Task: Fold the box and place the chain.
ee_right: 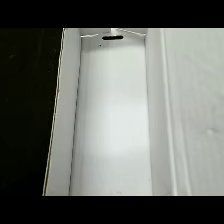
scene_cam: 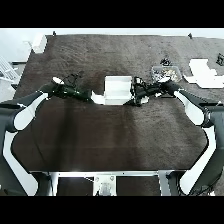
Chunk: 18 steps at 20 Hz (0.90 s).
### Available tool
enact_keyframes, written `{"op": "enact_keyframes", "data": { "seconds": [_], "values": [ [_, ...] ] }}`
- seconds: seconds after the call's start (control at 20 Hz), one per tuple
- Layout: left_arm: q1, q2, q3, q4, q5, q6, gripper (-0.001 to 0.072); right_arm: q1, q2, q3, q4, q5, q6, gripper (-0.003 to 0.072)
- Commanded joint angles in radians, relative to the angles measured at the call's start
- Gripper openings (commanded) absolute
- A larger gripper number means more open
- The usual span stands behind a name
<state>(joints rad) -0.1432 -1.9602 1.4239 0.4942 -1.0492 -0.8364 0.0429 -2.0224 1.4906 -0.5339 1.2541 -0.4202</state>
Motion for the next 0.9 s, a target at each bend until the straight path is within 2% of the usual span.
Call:
{"op": "enact_keyframes", "data": {
  "seconds": [0.0,0.1,0.15,0.2,0.25,0.3,0.65,0.8,0.85],
  "values": [
    [-0.002,-0.003,0.008,-0.114,-0.029,0.027,0.0023,0.000,0.000,0.000,0.000,0.000,0.000,0.0582],
    [-0.002,-0.002,0.032,-0.133,-0.060,0.039,0.0025,0.000,0.000,0.000,0.000,0.000,0.000,0.0582],
    [-0.002,-0.002,0.047,-0.133,-0.074,0.056,0.0213,0.000,0.000,0.000,0.000,0.000,0.000,0.0582],
    [-0.002,-0.002,0.058,-0.134,-0.087,0.060,0.0333,0.000,0.000,0.000,0.000,0.000,0.000,0.0582],
    [-0.002,-0.003,0.064,-0.133,-0.097,0.060,0.0256,0.000,0.000,0.000,0.000,0.000,0.000,0.0582],
    [-0.002,-0.003,0.064,-0.133,-0.102,0.060,0.0228,0.000,0.000,0.000,0.000,0.000,0.000,0.0582],
    [-0.002,-0.003,0.064,-0.137,-0.161,0.060,0.0230,0.000,0.000,0.000,0.000,0.000,0.000,0.0582],
    [-0.002,-0.003,0.064,-0.166,-0.172,0.059,0.0314,0.000,0.000,0.000,0.000,0.000,0.000,0.0582],
    [-0.002,-0.003,0.064,-0.173,-0.172,0.060,0.0314,0.000,0.000,0.000,0.000,0.000,0.000,0.0582]
  ]
}}
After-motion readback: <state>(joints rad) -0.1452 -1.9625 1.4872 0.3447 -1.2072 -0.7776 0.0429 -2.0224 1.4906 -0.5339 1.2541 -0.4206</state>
